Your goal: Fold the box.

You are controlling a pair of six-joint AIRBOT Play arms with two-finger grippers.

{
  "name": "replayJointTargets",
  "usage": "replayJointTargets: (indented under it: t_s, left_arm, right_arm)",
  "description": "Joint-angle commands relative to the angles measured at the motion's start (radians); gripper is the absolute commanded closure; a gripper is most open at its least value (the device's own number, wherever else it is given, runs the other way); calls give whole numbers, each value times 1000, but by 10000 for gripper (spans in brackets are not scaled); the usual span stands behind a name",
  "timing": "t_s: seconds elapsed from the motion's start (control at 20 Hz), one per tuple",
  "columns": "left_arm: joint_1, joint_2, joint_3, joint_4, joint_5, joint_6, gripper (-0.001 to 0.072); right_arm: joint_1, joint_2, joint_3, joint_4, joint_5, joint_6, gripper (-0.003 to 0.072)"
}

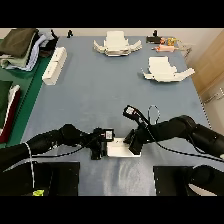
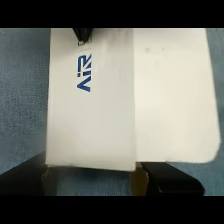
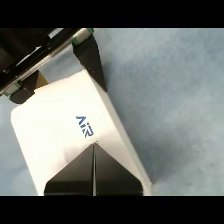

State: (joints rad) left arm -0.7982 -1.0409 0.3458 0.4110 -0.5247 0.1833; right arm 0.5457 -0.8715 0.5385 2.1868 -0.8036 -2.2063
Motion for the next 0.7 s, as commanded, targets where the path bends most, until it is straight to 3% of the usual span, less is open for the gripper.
replayJointTargets:
  t_s: [0.0,0.1,0.2,0.3,0.35,0.4,0.45,0.55,0.6,0.65]
  left_arm:
    - [0,0,0,0,0,0,238]
    - [0,0,0,0,0,0,238]
    - [0,0,0,0,0,0,237]
    - [0,0,0,0,0,0,237]
    - [0,0,0,0,0,0,238]
    - [0,0,0,0,0,0,238]
    - [0,0,0,0,0,0,238]
    - [0,0,0,0,0,0,238]
    - [0,0,0,0,0,0,237]
    - [0,0,0,0,0,0,238]
  right_arm:
    - [97,87,-45,-73,183,-1,682]
    - [136,105,-45,-100,187,-2,671]
    - [153,105,-45,-118,175,-8,387]
    - [167,105,-44,-119,146,-51,376]
    - [173,105,-39,-119,111,-62,323]
    - [173,105,-36,-119,80,-75,222]
    - [172,104,-36,-128,60,-83,172]
    - [172,102,-36,-176,61,-83,153]
    - [172,98,-35,-199,69,-83,56]
    - [172,91,-35,-222,70,-84,15]
